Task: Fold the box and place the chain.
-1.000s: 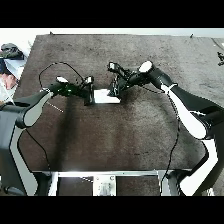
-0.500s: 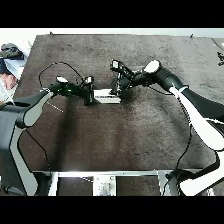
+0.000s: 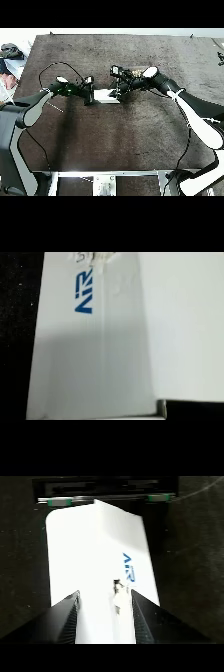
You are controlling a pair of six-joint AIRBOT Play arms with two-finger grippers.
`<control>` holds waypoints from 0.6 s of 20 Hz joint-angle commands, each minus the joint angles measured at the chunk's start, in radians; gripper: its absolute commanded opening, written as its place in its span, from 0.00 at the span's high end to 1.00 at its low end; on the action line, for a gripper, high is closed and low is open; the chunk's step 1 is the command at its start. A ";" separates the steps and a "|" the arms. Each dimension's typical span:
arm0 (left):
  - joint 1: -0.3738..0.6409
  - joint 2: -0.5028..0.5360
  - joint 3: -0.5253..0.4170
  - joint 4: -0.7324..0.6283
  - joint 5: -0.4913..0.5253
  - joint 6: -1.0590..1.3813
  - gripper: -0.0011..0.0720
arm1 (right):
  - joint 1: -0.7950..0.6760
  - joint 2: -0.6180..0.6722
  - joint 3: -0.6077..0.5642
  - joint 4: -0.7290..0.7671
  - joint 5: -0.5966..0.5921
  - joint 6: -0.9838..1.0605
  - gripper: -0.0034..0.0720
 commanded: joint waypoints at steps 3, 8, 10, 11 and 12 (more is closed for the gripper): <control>0.000 0.000 0.000 0.000 0.000 0.000 0.51 | 0.006 -0.035 -0.002 0.005 0.004 -0.030 0.41; 0.000 0.000 0.000 0.000 0.000 0.000 0.51 | 0.006 -0.037 -0.002 0.008 -0.110 -0.082 0.41; 0.000 0.000 0.000 0.000 0.000 0.000 0.51 | 0.006 -0.035 0.008 0.009 -0.117 -0.081 0.42; 0.000 0.000 0.000 0.000 0.000 0.000 0.51 | 0.006 -0.029 0.010 0.017 -0.117 -0.081 0.42; 0.000 0.000 0.000 0.000 0.000 0.000 0.51 | 0.006 -0.019 0.010 0.024 -0.116 -0.081 0.42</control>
